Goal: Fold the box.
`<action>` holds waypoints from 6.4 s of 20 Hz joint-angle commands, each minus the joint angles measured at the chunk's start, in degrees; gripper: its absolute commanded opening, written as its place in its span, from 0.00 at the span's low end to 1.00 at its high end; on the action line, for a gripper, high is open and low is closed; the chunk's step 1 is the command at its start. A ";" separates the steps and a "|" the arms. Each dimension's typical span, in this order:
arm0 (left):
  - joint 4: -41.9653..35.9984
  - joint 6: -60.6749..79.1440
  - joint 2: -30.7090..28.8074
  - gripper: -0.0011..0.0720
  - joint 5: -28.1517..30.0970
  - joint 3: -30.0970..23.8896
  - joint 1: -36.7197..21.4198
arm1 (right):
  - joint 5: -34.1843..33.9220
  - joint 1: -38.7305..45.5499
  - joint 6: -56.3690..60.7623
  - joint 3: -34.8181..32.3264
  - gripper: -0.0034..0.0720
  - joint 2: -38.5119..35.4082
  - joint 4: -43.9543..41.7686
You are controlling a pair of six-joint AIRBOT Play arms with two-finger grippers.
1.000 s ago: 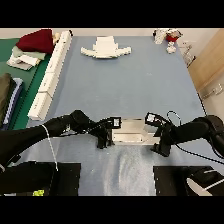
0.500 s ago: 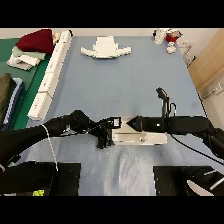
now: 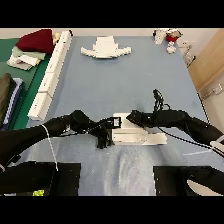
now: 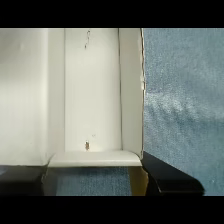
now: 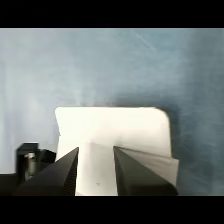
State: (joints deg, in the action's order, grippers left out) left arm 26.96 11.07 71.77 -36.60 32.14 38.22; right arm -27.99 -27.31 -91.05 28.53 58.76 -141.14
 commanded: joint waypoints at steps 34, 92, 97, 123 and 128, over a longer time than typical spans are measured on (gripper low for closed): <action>0.02 0.02 0.04 0.66 0.02 0.04 0.02 | -37.51 -4.37 -44.50 6.91 0.86 -8.00 42.75; 0.02 0.02 0.04 0.66 0.09 0.04 -0.02 | -45.16 51.84 -9.14 2.34 0.05 0.17 17.38; 0.02 0.02 0.04 0.66 0.04 0.04 0.02 | -41.86 48.43 -9.09 -3.80 0.05 3.89 15.82; 0.02 0.02 0.04 0.66 0.04 0.04 0.02 | -33.16 16.46 -7.89 -1.51 0.72 -6.93 11.10; 0.02 0.02 0.04 0.66 0.02 0.04 0.02 | -29.40 5.03 9.57 3.63 0.72 -5.70 25.73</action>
State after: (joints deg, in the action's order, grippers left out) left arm 26.96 11.07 71.77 -36.58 32.14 38.22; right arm -60.23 -15.79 -92.99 29.54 52.47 -125.62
